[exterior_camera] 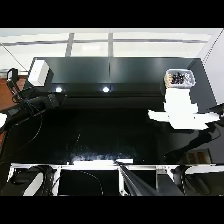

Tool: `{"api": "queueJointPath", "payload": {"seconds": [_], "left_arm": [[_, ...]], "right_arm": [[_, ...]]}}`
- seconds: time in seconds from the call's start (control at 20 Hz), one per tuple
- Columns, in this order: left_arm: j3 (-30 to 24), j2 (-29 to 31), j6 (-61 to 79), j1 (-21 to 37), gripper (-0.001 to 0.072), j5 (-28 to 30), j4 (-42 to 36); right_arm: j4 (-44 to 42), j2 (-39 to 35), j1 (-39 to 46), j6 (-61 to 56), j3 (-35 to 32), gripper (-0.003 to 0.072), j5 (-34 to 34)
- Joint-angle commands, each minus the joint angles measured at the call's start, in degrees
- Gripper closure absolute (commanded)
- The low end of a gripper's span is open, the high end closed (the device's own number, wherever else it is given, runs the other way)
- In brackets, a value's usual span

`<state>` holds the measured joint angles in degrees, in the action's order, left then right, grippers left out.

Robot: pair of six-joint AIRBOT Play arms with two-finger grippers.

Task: Fold the box and place the chain.

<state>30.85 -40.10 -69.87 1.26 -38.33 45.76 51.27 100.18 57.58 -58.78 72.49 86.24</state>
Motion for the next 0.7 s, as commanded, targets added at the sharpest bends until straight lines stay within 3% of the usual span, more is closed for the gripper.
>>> {"api": "queueJointPath", "payload": {"seconds": [0.0, 0.15, 0.25, 0.3, 0.35, 0.65], "left_arm": [[0.0, -0.4, 0.0, 0.0, 0.0012, -0.1, 0.0], [0.0, -0.4, 0.0, 0.0, 0.0012, -0.1, 0.0], [0.0, -0.4, 0.0, 0.0, 0.0012, -0.8, 0.0], [0.0, -0.4, 0.0, 0.0, 0.0012, -1.2, 0.0], [0.0, -0.4, 0.0, 0.0, 0.0012, -1.5, 0.0], [0.0, -0.4, 0.0, 0.0, 0.0012, -3.7, 0.0]], "right_arm": [[-1.6, 3.0, -0.5, 4.1, 1.7, -0.0025, 4.5], [-1.4, 3.2, -0.5, 4.6, 1.7, -0.0018, 6.4], [-1.4, 3.2, -0.6, 4.7, 1.7, 0.0289, 6.3], [-1.6, 3.2, -0.9, 5.4, 1.7, 0.0485, 6.3], [-2.0, 3.2, -1.2, 6.2, 1.7, 0.0616, 6.4], [-5.0, 1.1, -5.0, 8.3, 1.6, 0.0642, 9.6]]}}
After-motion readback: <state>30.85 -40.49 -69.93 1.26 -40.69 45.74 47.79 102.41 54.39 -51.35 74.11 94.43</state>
